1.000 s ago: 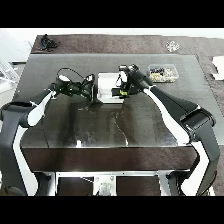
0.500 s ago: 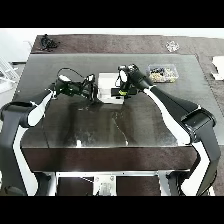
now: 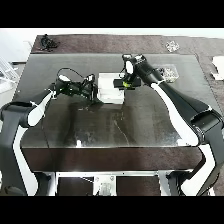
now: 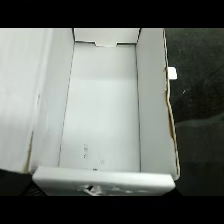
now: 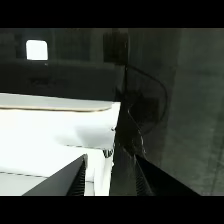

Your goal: Fold the box and place the chain.

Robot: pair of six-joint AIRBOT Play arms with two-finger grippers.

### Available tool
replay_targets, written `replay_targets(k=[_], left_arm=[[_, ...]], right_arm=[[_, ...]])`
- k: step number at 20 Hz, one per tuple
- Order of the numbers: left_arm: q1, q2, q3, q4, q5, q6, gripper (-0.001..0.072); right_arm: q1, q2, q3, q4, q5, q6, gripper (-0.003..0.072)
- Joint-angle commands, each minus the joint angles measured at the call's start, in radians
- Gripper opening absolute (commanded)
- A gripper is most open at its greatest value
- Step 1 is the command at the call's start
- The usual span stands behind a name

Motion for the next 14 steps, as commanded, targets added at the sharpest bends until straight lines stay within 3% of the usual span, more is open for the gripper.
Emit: replay_targets(k=[1,2,7,8,11,14], left_arm=[[0.0,0.001,0.001,0.001,0.0,0.0,0.064],[0.0,0.001,0.001,0.001,0.0,0.0,0.0639],[0.0,0.001,0.001,0.001,0.0,0.0,0.0639],[0.0,0.001,0.001,0.001,0.0,0.0,0.0639],[0.0,0.001,0.001,0.001,0.0,0.0,0.064],[0.0,0.001,0.001,0.001,0.0,0.0,0.0639]], right_arm=[[-0.007,0.051,0.019,-0.04,0.0,-0.125,0.045],[-0.013,0.072,0.019,-0.067,0.0,-0.184,0.0496],[-0.093,0.125,0.019,-0.095,0.017,-0.518,0.0501],[-0.109,0.125,0.019,-0.081,0.024,-0.611,0.0533],[-0.165,0.124,0.015,0.088,0.024,-0.973,0.0534],[-0.233,0.124,0.009,0.225,0.006,-1.178,0.0534]])
